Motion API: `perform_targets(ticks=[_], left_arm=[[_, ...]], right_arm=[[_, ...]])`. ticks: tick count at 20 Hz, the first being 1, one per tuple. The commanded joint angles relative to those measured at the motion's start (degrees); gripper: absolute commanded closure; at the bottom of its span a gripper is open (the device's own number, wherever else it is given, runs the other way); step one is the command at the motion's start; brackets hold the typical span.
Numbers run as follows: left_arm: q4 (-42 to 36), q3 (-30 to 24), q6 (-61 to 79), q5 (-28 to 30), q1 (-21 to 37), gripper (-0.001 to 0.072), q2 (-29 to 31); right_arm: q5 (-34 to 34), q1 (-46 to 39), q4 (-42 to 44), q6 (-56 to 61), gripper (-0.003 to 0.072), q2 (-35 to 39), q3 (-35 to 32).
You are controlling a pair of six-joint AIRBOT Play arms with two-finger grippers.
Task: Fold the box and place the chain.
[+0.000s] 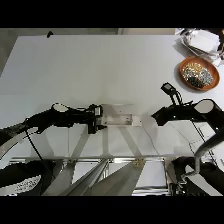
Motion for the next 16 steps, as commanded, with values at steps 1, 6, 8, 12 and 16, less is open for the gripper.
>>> perform_targets(ticks=[1, 6, 8, 12, 16], left_arm=[[0.02, 0.04, 0.0, 0.02, 0.02, 0.0416, 0.02], [0.02, 0.04, 0.0, 0.02, 0.02, 0.0416, 0.02], [0.02, 0.04, 0.0, 0.02, 0.02, 0.0416, 0.02], [0.02, 0.04, 0.0, 0.02, 0.02, 0.0416, 0.02], [0.02, 0.04, 0.0, 0.04, 0.02, 0.0416, 0.02]], right_arm=[[-1.55, 2.99, 3.89, 5.44, 0.067, -6.34, -0.04], [-2.05, 5.95, 8.48, 4.74, 0.067, -10.84, -0.04], [-2.36, 5.92, 9.07, 4.76, 0.067, -10.86, -0.04], [-2.27, 5.92, 10.82, 4.81, 0.067, -10.88, -0.02], [-1.46, 5.92, 12.76, 5.57, 0.0611, -8.11, 0.92]])
